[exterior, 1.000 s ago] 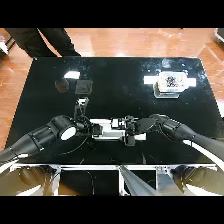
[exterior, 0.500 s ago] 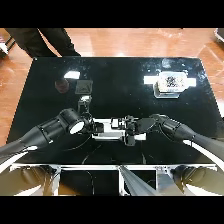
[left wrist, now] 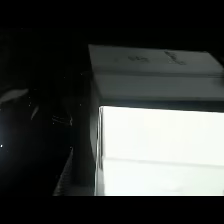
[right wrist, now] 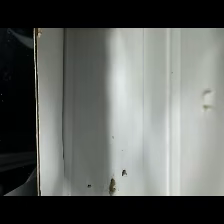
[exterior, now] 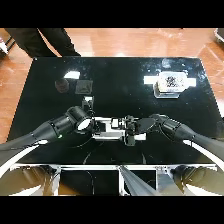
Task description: Fold the box and place the chain.
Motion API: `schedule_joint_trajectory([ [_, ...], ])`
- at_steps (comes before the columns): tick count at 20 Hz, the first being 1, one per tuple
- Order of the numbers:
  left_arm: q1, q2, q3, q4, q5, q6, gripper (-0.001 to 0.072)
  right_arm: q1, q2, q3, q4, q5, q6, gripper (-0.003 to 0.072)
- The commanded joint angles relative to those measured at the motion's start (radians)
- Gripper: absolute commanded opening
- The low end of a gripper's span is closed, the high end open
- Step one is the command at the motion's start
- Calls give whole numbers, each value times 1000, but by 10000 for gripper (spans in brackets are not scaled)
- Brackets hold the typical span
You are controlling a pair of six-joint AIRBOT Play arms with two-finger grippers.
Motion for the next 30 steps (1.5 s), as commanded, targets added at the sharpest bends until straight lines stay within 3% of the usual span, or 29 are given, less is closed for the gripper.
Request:
schedule_joint_trajectory([
  [1, -4, -20, 2, -3, 16, -12, 433, 0, 0, 0, 0, 1, 0, 419],
  [17, 0, -52, 2, -33, 41, -11, 429, 0, 0, 0, 0, 11, 0, 419],
  [19, 0, -52, 2, -38, 39, -11, 330, 0, 0, 0, 0, 11, 0, 419],
  [20, 0, -52, 2, -40, 39, -11, 317, 0, 0, 0, 0, 11, 0, 419],
  [29, 0, -52, 30, -37, 12, -10, 299, 0, 0, 0, 0, 11, 0, 420],
  [30, 0, -52, 30, -37, 12, -10, 182, 0, 0, 0, 0, 11, 0, 419],
])
